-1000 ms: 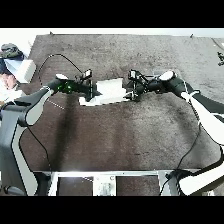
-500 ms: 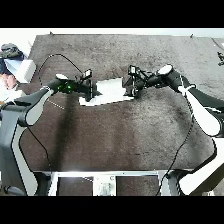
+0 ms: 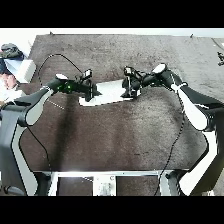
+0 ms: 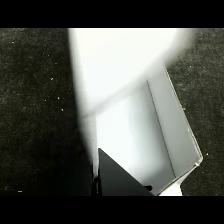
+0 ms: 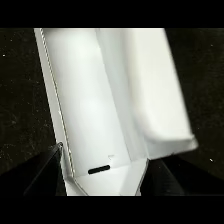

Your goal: Fold the box and place the chain.

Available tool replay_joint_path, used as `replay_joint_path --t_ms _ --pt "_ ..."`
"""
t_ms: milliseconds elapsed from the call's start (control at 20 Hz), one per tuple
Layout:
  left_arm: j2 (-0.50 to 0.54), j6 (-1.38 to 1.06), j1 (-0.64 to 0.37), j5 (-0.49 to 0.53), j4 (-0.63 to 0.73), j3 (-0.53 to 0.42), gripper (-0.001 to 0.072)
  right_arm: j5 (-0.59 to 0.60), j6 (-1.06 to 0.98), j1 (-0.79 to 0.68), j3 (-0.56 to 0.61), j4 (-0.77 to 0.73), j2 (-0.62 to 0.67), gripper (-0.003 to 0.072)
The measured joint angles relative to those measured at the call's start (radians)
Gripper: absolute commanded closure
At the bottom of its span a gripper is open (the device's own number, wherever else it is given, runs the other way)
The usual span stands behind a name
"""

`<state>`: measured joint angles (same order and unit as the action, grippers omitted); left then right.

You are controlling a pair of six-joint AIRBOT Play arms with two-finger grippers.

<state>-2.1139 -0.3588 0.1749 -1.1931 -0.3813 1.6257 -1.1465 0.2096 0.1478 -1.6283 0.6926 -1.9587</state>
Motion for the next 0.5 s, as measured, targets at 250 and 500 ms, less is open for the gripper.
replay_joint_path --t_ms 250,500 --pt "0.0 0.0 0.0 -0.001 -0.001 0.0 0.0696 -0.063 -0.006 0.001 -0.008 -0.002 -0.013 0.0068" --pt "0.0 0.0 0.001 -0.001 -0.001 0.0 0.0696 -0.103 -0.039 0.002 -0.01 -0.003 -0.036 0.0069"
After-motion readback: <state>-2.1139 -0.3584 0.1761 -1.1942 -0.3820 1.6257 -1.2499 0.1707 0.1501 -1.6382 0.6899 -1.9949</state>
